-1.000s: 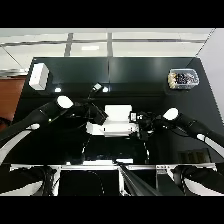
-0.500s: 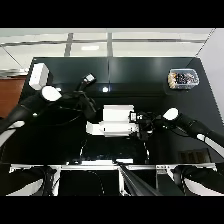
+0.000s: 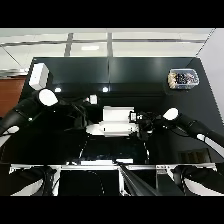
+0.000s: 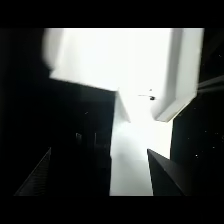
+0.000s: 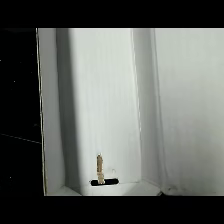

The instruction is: Fold the box and place the chain.

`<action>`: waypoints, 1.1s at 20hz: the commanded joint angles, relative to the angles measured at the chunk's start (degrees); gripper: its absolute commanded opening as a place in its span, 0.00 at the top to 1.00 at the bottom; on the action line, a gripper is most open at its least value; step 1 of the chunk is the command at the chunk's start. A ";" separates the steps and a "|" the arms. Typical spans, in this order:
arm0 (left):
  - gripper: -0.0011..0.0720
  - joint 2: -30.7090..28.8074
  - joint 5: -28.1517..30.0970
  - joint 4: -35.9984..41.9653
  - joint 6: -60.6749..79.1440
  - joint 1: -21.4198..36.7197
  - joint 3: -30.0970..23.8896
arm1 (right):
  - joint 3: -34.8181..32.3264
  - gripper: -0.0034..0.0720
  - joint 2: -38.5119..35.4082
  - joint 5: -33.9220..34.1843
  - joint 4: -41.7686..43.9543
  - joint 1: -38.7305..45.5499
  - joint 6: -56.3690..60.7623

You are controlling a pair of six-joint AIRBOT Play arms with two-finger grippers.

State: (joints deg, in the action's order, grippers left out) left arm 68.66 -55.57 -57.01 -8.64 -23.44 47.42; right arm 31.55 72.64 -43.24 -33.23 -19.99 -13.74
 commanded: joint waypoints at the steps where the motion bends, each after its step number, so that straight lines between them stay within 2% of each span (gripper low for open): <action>1: 0.01 3.10 1.07 -0.66 4.44 -3.58 -0.76 | -0.02 0.79 0.02 -0.02 0.02 0.00 0.00; 7: 0.01 7.43 1.14 -0.31 0.72 -6.75 -0.74 | -0.02 0.79 0.02 -0.02 0.00 0.00 0.00; 9: 0.07 7.78 1.31 2.05 0.68 -6.86 -0.74 | -0.02 0.79 0.02 -0.02 0.02 0.00 0.00; 12: 0.48 7.76 2.16 4.17 0.66 -6.97 -0.74 | -0.02 0.79 0.02 -0.02 0.00 0.00 0.00; 13: 0.57 7.76 2.43 4.11 0.63 -7.10 -0.74 | -0.02 0.79 0.02 -0.02 0.00 0.00 0.00; 18: 0.77 7.89 2.62 6.54 -0.98 -7.28 -0.76 | -0.02 0.79 0.02 0.00 0.02 0.00 0.00; 22: 0.78 10.01 3.54 10.88 -0.98 -8.39 -0.74 | -0.02 0.79 0.02 0.00 0.02 0.00 0.00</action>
State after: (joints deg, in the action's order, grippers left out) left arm 77.49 -52.71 -49.36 -9.43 -31.14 46.70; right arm 31.55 72.64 -43.24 -33.23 -19.99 -13.76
